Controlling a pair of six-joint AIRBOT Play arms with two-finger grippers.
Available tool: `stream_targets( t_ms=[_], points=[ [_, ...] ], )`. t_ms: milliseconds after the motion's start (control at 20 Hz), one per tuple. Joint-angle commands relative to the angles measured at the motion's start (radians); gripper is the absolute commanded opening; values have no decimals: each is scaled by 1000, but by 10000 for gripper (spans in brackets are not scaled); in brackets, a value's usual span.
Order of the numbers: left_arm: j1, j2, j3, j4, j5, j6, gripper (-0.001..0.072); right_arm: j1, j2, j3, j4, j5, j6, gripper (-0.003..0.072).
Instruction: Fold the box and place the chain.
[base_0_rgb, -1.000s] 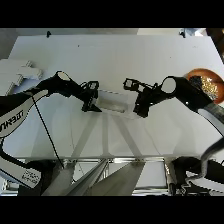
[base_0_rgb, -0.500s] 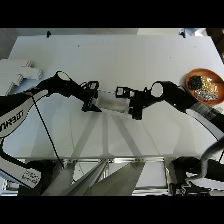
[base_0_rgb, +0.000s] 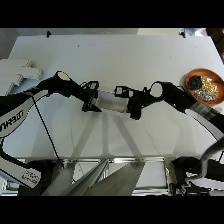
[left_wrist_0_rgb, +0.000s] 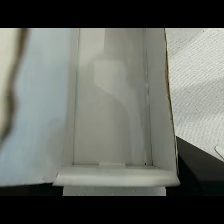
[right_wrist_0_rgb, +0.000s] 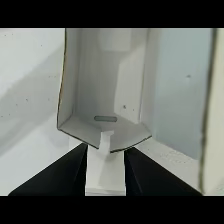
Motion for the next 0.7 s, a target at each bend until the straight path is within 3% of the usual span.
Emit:
stream_targets(
  t_ms=[0,100,550,600,650],
  points=[
    [0,1,1,0,0,0,394,1,-2,0,19,-37,0,212],
    [1,1,1,0,0,0,394,1,-10,0,34,-40,0,157],
    [1,1,1,0,0,0,394,1,-55,0,175,-82,0,158],
    [0,1,1,0,0,0,394,1,-58,0,189,-99,1,177],
    [0,1,1,0,0,0,394,1,-61,0,201,-118,1,263]
  ],
)
